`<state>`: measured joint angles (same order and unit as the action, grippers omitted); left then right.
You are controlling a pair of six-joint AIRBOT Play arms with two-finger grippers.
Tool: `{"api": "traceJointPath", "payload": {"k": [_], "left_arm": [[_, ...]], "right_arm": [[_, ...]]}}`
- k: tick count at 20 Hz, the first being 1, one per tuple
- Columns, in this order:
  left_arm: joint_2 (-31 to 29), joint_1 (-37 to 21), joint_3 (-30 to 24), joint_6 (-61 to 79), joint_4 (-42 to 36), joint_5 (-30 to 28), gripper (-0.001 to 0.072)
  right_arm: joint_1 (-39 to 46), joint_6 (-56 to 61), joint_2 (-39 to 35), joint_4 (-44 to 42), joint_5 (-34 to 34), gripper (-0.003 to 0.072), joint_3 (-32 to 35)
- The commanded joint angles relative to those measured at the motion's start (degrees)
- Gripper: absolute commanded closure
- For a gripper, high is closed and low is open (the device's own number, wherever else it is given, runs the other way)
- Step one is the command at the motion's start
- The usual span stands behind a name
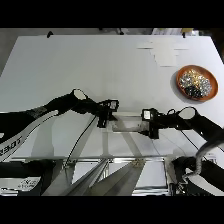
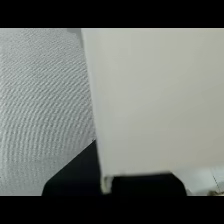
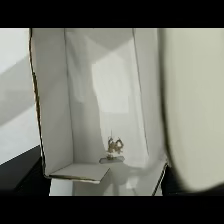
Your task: Fold the box and place the chain.
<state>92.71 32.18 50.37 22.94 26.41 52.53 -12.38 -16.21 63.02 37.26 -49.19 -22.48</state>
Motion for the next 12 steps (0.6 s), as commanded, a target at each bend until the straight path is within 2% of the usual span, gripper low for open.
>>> {"api": "traceJointPath", "payload": {"k": [1, 11, 12], "left_arm": [[0.0, 0.0, 0.0, 0.0, 0.0, 0.0, 0.0699], [0.0, 0.0, 0.0, 0.0, 0.0, 0.0, 0.0699], [0.0, 0.0, 0.0, 0.0, 0.0, 0.0, 0.0699]], "right_arm": [[0.1, -0.8, 3.6, -0.5, -2.2, 0.0044, -1.5], [2.9, -2.4, 5.9, -0.4, -2.3, 0.0048, -1.5], [2.8, -2.5, 5.9, -0.5, -2.3, 0.0084, -1.5]]}}
